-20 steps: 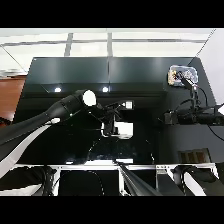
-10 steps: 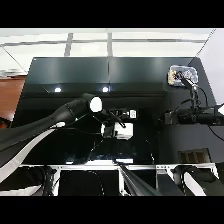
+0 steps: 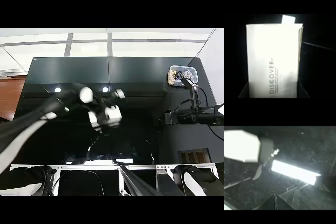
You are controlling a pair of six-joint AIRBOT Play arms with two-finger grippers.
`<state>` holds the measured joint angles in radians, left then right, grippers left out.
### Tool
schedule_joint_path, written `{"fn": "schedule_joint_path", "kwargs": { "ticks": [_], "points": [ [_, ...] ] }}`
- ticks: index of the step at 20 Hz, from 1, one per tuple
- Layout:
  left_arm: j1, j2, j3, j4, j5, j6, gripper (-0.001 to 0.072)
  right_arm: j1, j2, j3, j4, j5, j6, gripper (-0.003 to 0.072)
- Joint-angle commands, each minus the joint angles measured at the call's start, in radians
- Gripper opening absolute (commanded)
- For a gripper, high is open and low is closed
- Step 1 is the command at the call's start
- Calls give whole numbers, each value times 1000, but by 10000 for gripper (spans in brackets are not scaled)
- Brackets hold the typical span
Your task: Fold the box and place the chain.
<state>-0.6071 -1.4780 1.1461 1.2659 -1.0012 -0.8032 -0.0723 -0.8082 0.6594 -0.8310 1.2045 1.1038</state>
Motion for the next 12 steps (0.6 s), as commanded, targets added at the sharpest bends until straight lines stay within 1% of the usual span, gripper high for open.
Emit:
{"fn": "schedule_joint_path", "kwargs": {
  "ticks": [1, 2, 4, 6, 8, 9, 12],
  "points": [
    [262, 26, 42, 72, -28, -174, 292, -1, 0, 0, 0, -24, 0, 18],
    [350, 21, 56, 82, -17, -185, 291, 0, 0, 0, 5, -36, 0, 18],
    [531, -11, 101, 110, 37, -223, 291, 0, 0, 0, 16, -53, 0, 18],
    [688, -78, 190, 109, 56, -239, 292, -1, 0, 0, 19, -65, 0, 18],
    [810, -180, 331, 103, 54, -261, 292, 0, 0, 0, 19, -72, 0, 18],
    [858, -244, 421, 85, 50, -264, 292, 0, 0, 0, 19, -76, 0, 18],
    [939, -410, 668, 77, 44, -282, 292, -1, 0, 0, 30, -101, 0, 18]
  ]
}}
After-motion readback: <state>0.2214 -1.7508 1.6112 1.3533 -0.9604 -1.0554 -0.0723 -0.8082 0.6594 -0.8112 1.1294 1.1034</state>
